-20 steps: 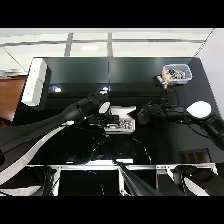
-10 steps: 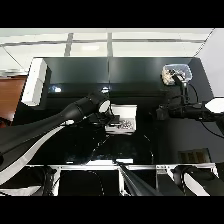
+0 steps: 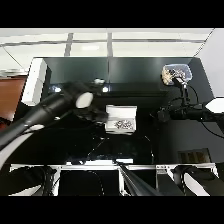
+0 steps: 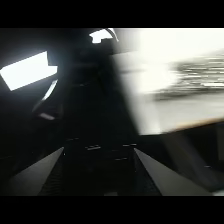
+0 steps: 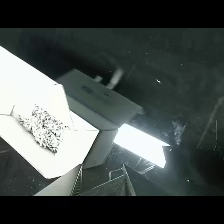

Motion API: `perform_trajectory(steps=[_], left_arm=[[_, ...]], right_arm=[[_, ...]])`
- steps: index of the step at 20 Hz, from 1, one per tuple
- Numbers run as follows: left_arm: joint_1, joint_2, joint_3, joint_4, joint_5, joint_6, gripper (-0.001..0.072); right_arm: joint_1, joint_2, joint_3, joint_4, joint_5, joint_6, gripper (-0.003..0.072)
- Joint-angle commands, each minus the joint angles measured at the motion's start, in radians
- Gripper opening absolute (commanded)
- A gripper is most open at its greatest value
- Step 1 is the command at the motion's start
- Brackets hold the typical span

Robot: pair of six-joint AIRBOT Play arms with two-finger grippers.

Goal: Fold the box and place the chain.

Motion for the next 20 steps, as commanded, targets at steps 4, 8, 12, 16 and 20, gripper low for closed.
perform_trajectory(steps=[4,8,12,16,20], left_arm=[[0.398,0.081,-0.348,-0.633,0.294,0.781,0.0500],[0.452,0.019,-0.389,-0.774,0.260,1.477,0.0720],[0.373,-0.031,-0.389,-0.772,0.262,2.081,0.0714],[0.317,-0.064,-0.389,-0.855,0.372,2.261,0.0713],[0.311,-0.111,-0.388,-0.949,0.363,2.262,0.0713]], right_arm=[[-0.001,0.000,0.000,-0.002,0.001,0.038,0.0315],[-0.001,0.000,0.000,-0.002,-0.020,0.068,0.0314],[-0.001,-0.001,0.000,-0.002,-0.050,0.102,0.0315],[0.001,-0.001,0.000,0.002,-0.057,0.109,0.0315],[0.001,-0.001,0.000,0.002,-0.064,0.109,0.0314]])
